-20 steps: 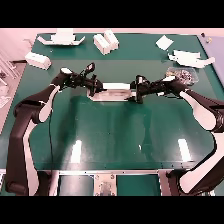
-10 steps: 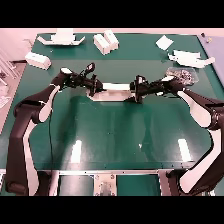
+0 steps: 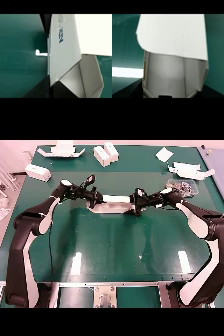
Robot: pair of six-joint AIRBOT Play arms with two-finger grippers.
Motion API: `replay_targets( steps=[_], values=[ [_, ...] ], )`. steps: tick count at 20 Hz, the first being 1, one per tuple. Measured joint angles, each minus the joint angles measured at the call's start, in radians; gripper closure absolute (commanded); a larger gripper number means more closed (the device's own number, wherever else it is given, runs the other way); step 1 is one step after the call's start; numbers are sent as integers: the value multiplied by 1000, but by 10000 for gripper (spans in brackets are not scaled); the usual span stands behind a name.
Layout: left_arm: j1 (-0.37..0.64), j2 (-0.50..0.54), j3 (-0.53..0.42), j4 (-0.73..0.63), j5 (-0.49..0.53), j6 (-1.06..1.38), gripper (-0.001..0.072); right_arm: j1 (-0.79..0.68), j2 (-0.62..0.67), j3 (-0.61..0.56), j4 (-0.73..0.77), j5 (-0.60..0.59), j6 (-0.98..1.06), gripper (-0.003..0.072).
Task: Fold the box and place the chain.
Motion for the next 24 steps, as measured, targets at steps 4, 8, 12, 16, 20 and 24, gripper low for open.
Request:
replay_targets(
  steps=[4,8,12,16,20,24],
  values=[
    [0,0,0,-1,2,0,688,-5,-3,7,0,4,3,73],
    [-1,0,0,-2,4,0,688,-10,-5,9,0,6,16,73],
    [-1,0,0,-1,2,0,687,-11,-5,10,-1,10,19,131],
    [-1,0,0,-1,1,0,687,-11,-8,11,-8,11,20,132],
    [-1,0,0,0,-1,0,687,-12,-16,11,-10,24,21,131],
    [-1,0,0,0,-2,0,687,-13,-21,11,-13,32,23,131]
  ],
)
